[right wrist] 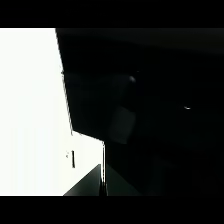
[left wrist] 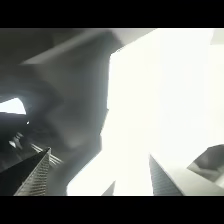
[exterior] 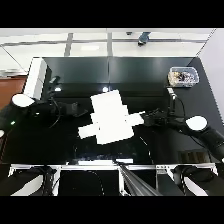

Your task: Fold the box and place the chain.

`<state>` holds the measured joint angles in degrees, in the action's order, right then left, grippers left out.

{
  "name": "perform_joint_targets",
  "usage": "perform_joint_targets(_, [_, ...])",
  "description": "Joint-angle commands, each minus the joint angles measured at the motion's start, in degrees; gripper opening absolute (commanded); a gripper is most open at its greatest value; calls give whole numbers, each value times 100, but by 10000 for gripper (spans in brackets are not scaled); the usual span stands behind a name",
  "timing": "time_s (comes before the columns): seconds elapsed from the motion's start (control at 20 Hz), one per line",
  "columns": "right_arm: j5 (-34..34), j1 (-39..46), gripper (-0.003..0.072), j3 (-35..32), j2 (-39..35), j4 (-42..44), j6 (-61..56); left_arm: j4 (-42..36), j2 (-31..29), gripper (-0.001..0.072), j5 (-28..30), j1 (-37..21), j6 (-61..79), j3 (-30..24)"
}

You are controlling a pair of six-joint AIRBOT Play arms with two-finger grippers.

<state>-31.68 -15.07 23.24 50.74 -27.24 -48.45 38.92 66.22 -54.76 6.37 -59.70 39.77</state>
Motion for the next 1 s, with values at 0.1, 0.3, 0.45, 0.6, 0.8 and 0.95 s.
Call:
perform_joint_targets(0.1, [369, -422, 14, -79, -42, 83, -190, -787, 1644, 705, -529, 538, 356, 837])
perform_joint_targets(0.3, [367, -422, 14, -81, -42, 70, -190, -1272, 2441, 702, -1598, 542, 994, 1268])
perform_joint_targets(0.45, [358, -422, 15, -79, -42, 33, -190, -1521, 2610, 688, -2564, 660, 2159, 1486])
perform_joint_targets(0.6, [361, -422, 15, -79, -42, 9, -188, -857, 2730, 422, -2540, 743, 2157, 1827])
perform_joint_targets(0.8, [348, -422, 15, -79, -42, -92, -188, -837, 3027, 157, -2719, 791, 2186, 2020])
perform_joint_targets(0.95, [348, -422, 15, -79, -42, -155, -188, -822, 3163, 132, -2957, 776, 2194, 2105])
